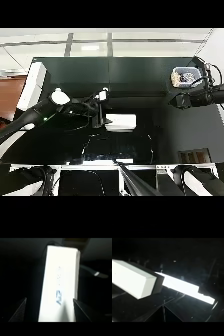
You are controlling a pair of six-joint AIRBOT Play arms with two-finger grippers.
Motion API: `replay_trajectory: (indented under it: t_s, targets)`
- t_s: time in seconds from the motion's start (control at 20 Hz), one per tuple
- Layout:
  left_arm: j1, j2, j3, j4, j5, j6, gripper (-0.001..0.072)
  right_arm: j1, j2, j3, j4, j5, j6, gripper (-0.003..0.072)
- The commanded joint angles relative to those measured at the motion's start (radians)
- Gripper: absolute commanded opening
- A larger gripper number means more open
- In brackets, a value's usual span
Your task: Fold the box and place the chain.
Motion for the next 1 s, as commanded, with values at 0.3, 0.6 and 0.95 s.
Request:
replay_trajectory:
  t_s: [0.3,0.6,0.95]
  targets:
    - [-0.061,-0.254,0.281,0.165,-0.185,-0.305,0.0710,-0.009,0.003,-0.001,-0.008,-0.035,0.001,0.0012]
    - [-0.091,-0.254,0.281,0.192,-0.189,-0.312,0.0710,-0.009,0.003,-0.001,-0.008,-0.046,0.001,0.0012]
    - [-0.114,-0.254,0.281,0.246,-0.209,-0.312,0.0709,-0.009,0.003,-0.001,-0.008,-0.060,0.001,0.0012]
